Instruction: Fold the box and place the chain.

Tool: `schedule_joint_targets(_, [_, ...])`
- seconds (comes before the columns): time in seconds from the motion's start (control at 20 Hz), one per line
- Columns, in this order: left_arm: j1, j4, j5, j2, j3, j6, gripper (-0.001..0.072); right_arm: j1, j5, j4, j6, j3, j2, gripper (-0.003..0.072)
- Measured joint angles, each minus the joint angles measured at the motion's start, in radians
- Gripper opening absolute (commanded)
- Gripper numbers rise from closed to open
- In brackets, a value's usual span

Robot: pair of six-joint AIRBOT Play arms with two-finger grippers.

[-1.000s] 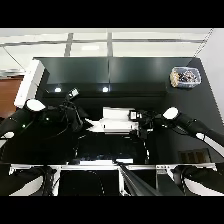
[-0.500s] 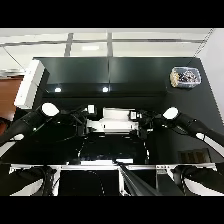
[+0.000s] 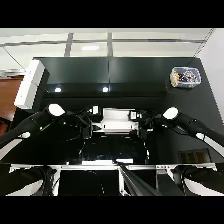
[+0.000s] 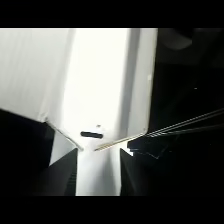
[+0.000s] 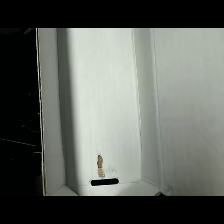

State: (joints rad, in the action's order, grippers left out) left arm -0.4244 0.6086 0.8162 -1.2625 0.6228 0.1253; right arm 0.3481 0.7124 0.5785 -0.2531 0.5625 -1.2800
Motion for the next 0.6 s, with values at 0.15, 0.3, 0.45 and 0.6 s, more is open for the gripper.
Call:
schedule_joint_targets(0.15, [-0.005, -0.008, -0.005, -0.004, 0.000, 0.001, 0.0217, 0.000, 0.001, 0.000, 0.001, 0.000, 0.000, 0.0008])
schedule_joint_targets(0.3, [-0.008, -0.012, -0.024, -0.006, 0.001, 0.003, 0.0218, 0.000, 0.001, 0.000, 0.002, 0.000, 0.000, 0.0008])
schedule_joint_targets(0.45, [-0.009, -0.014, -0.042, -0.006, 0.008, 0.003, 0.0219, 0.000, 0.002, -0.001, 0.002, 0.000, 0.000, 0.0008])
schedule_joint_targets(0.6, [-0.009, -0.023, -0.046, -0.006, 0.020, 0.002, 0.0219, 0.000, 0.004, -0.003, 0.003, 0.000, 0.000, 0.0008])
